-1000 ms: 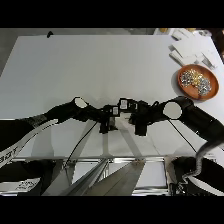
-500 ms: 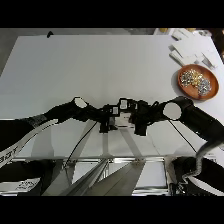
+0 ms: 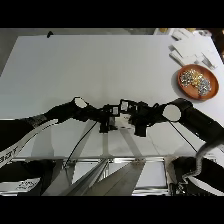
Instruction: Fold the box and place the chain.
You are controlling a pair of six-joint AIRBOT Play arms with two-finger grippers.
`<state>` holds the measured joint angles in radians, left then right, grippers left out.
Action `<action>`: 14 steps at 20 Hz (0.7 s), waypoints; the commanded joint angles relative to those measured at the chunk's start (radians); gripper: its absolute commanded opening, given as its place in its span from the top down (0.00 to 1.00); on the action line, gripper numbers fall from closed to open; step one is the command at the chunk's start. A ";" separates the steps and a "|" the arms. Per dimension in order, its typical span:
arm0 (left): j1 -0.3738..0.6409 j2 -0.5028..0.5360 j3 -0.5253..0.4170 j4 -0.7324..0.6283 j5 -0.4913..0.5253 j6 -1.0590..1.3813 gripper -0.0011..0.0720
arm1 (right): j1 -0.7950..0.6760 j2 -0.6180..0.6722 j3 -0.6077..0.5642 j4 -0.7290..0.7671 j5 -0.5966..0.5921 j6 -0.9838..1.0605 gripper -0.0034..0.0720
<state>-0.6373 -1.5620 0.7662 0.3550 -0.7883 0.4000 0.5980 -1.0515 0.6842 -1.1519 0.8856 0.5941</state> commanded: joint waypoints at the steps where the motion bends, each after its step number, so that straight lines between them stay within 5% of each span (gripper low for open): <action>1: 0.000 0.001 0.000 0.000 -0.001 0.000 0.86 | 0.000 0.024 -0.002 -0.018 -0.037 0.001 0.88; 14: 0.000 0.001 0.000 0.000 -0.001 0.000 0.86 | 0.000 0.050 -0.007 -0.030 -0.042 0.009 0.90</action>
